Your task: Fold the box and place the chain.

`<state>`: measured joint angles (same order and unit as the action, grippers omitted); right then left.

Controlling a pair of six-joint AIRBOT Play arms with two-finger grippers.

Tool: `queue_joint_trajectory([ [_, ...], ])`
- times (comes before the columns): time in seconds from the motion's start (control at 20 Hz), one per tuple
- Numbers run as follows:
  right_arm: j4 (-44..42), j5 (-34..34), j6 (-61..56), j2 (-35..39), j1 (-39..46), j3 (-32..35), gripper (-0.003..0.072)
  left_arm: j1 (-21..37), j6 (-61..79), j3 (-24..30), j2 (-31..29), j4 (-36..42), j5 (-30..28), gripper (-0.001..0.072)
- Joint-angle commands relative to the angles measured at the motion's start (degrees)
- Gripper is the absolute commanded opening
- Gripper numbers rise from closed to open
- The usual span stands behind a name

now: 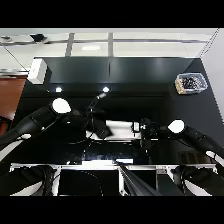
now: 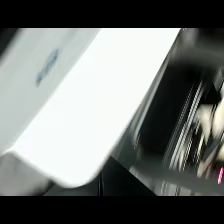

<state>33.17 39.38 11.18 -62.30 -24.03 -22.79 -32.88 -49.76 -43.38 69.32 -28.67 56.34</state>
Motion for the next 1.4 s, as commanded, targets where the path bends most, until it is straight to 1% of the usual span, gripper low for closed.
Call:
queue_joint_trajectory([
  [0.0,-0.15,0.07,0.0,-0.04,-0.02,-0.02,0.0193,-0.59,6.8,1.55,1.22,14.03,-20.13,0.0023],
  [0.05,-0.15,0.09,0.0,-0.04,-0.02,-0.02,0.0193,-0.59,6.99,1.57,2.1,13.2,-22.88,0.0022],
  [0.1,-0.15,0.09,0.0,-0.04,-0.02,-0.02,0.0192,-0.59,7.23,1.57,3.04,12.85,-24.37,0.0022],
  [0.15,-0.15,0.09,0.0,-0.04,-0.02,0.0,0.0193,-0.59,7.93,1.57,4.13,12.85,-24.61,0.0022],
  [0.2,-0.15,0.11,0.0,-0.04,-0.02,-0.02,0.0193,-0.83,8.24,1.55,5.31,12.41,-23.82,0.0022],
  [0.25,-0.15,0.39,0.0,-0.04,-0.02,-0.02,0.0192,-1.29,8.24,1.31,6.45,9.68,-22.84,0.0022],
  [0.35,-0.15,0.46,-0.02,-0.04,-0.02,0.0,0.0193,-2.71,6.32,1.05,8.02,3.21,-23.26,0.0021],
  [0.45,-0.15,0.44,0.0,-0.04,-0.02,-0.02,0.0192,-3.34,4.26,0.9,8.94,2.1,-23.19,0.0021],
  [0.7,-0.15,0.44,0.0,-0.04,-0.02,-0.02,0.0193,-4.0,4.04,0.79,10.08,2.27,-20.09,0.0021],
  [0.85,-0.15,0.44,0.0,-0.04,-0.02,-0.02,0.0192,-4.15,4.0,0.24,10.14,-1.27,-18.36,0.0021],
  [1.0,-0.15,0.44,0.0,-0.04,-0.02,-0.02,0.0193,-4.09,1.27,-0.55,10.14,-4.98,-18.38,0.0022],
  [1.1,-0.15,0.44,0.0,-0.04,-0.02,-0.02,0.0193,-4.07,1.31,-2.89,9.68,-5.95,-17.33,0.0021],
  [1.15,-0.13,0.44,0.0,-0.04,-0.02,-0.02,0.0193,-3.89,1.27,-4.59,8.83,-7.82,-15.98,0.0021],
  [1.25,-0.15,0.46,0.0,-0.04,-0.02,-0.02,0.0193,-3.76,-1.51,-6.91,4.76,-15.28,-14.64,0.0021],
  [1.3,-0.15,0.46,-0.02,-0.04,-0.02,-0.02,0.0193,-3.65,-5.05,-6.95,1.79,-20.55,-14.29,0.0022],
  [1.35,-0.15,0.46,-0.02,-0.04,-0.02,-0.02,0.0193,-3.5,-6.97,-6.73,-0.79,-26.05,-12.74,0.0022],
])
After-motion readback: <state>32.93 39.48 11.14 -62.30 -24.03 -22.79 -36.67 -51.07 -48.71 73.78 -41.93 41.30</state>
